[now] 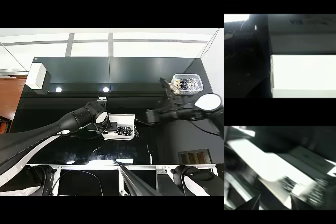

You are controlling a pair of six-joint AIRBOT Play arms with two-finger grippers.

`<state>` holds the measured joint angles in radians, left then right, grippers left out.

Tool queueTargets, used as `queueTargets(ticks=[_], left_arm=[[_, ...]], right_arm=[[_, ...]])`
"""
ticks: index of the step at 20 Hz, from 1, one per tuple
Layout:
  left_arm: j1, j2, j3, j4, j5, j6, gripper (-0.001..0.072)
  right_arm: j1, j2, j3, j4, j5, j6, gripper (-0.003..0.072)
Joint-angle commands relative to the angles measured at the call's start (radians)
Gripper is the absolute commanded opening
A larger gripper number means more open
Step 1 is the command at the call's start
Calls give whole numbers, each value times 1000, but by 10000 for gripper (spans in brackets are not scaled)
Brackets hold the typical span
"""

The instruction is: Fold the box and place the chain.

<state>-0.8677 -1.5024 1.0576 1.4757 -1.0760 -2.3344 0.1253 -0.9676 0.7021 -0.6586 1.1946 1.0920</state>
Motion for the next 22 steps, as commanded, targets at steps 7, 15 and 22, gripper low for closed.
queueTargets(ticks=[7, 15, 22], left_arm=[[1, 0, 0, 0, -2, 0, 28], [1, 0, 0, 0, 0, 0, 29], [1, 0, 0, 0, 1, 0, 29]], right_arm=[[29, 48, -271, -146, -269, -557, 720], [246, -65, -331, -26, -577, -1128, 720], [251, -127, -331, 124, -620, -1313, 720]])
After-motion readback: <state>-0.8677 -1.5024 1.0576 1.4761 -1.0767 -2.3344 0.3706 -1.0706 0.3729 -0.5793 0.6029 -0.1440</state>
